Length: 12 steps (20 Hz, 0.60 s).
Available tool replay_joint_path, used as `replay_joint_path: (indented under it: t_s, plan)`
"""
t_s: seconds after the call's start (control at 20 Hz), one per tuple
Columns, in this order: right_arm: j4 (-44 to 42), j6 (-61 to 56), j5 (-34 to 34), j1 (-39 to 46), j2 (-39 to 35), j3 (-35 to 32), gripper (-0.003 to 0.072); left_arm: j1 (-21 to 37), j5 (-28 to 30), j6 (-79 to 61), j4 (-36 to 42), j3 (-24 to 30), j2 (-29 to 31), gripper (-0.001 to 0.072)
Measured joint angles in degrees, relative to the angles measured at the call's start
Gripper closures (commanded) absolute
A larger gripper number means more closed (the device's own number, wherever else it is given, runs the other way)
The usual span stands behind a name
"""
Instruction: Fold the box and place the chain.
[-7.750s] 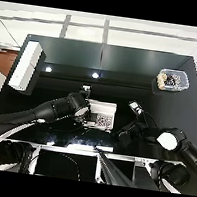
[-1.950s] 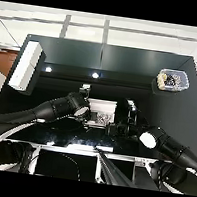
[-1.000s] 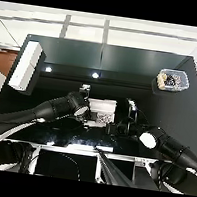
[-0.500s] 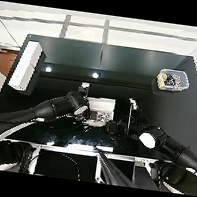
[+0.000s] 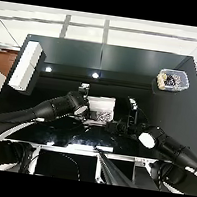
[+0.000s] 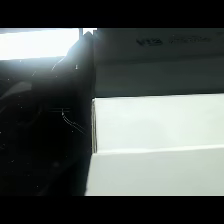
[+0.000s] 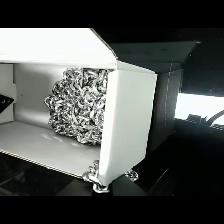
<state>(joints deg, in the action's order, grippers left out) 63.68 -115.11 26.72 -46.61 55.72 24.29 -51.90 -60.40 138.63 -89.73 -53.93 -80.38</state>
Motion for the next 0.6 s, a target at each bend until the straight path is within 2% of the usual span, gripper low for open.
replay_joint_path:
  t_s: [0.3, 0.6]
  plan:
    - [0.5, 2.3, 5.4, 0.0, -2.1, 0.7, 0.0637, 0.0, -0.4, -0.3, 0.2, 0.0, 0.0, 0.0679]
    - [0.2, 4.9, 12.9, 0.0, -7.2, 5.3, 0.0637, 0.0, -0.5, -0.3, 0.2, 0.0, 0.0, 0.0679]
